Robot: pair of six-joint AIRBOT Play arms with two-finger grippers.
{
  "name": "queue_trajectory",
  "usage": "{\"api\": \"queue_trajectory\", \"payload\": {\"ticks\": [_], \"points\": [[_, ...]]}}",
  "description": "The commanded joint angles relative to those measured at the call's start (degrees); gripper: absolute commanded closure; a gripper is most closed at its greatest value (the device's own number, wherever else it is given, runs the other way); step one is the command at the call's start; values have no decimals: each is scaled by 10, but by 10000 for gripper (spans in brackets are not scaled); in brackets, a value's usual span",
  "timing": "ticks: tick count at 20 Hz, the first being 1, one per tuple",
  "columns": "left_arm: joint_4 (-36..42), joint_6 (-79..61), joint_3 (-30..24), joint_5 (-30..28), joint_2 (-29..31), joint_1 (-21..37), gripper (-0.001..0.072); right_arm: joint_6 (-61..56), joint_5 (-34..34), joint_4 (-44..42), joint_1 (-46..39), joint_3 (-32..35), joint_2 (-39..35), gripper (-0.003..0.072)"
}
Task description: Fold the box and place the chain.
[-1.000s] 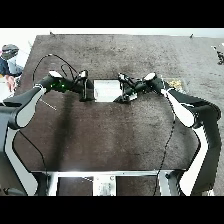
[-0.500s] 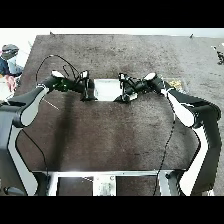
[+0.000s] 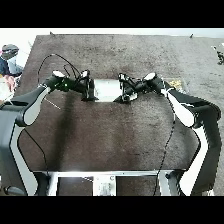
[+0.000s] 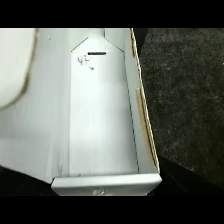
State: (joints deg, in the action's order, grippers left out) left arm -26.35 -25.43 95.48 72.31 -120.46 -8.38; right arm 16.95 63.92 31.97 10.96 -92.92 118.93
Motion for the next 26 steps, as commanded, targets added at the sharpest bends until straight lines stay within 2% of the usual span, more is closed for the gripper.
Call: {"api": "queue_trajectory", "payload": {"ticks": [1,3,11,13,16,19,23,26], "points": [[-37,24,11,3,-1,0,-4,-1,-1,0,0,0,0,223],[-40,30,10,9,-1,2,48,-1,-1,0,0,0,0,223],[-44,41,12,-7,-1,1,45,-1,-1,0,0,0,0,223],[-87,36,17,-34,-1,-5,45,-1,-1,0,0,0,0,223],[-66,38,18,-24,-3,-5,45,-1,-1,0,0,0,0,223],[-54,28,18,-38,-7,-5,45,-1,-1,0,0,0,0,223],[-19,27,19,-7,-9,-6,46,-1,-1,0,0,0,0,223],[-17,24,19,-34,-13,-6,46,-1,-1,0,0,0,0,223]]}}
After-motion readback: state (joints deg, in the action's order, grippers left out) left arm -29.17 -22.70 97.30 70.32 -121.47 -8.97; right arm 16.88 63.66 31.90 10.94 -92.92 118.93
